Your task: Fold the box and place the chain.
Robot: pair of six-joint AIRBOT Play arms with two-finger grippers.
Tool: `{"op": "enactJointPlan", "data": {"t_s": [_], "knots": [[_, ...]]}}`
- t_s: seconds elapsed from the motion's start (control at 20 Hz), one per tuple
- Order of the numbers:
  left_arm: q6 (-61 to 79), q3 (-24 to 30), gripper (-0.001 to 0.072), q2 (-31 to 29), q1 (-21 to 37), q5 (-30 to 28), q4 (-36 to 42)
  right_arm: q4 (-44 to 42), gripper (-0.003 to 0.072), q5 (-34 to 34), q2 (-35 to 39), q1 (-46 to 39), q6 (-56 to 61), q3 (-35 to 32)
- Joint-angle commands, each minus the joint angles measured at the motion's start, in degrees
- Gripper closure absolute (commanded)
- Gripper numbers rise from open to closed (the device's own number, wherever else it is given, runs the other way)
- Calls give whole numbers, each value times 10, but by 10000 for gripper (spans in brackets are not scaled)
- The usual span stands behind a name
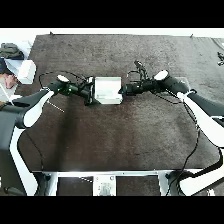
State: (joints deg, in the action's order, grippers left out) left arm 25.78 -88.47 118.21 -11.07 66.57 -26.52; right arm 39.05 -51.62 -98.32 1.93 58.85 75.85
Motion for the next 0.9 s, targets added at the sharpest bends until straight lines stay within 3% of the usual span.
{"op": "enactJointPlan", "data": {"t_s": [0.0, 0.25, 0.6, 0.85], "knots": [[0, 0, 298, 0, 0, 0, 0, 67, 282, -2, -5, 17, 48, 23], [0, 0, 298, 0, 0, 0, 0, 121, 281, -45, -44, 36, 96, 79], [0, 0, 298, 0, 0, 0, 0, 270, 282, -38, -54, 74, 199, 125], [0, 0, 298, 0, 0, 0, 0, 363, 283, -95, -83, 92, 282, 186]]}}
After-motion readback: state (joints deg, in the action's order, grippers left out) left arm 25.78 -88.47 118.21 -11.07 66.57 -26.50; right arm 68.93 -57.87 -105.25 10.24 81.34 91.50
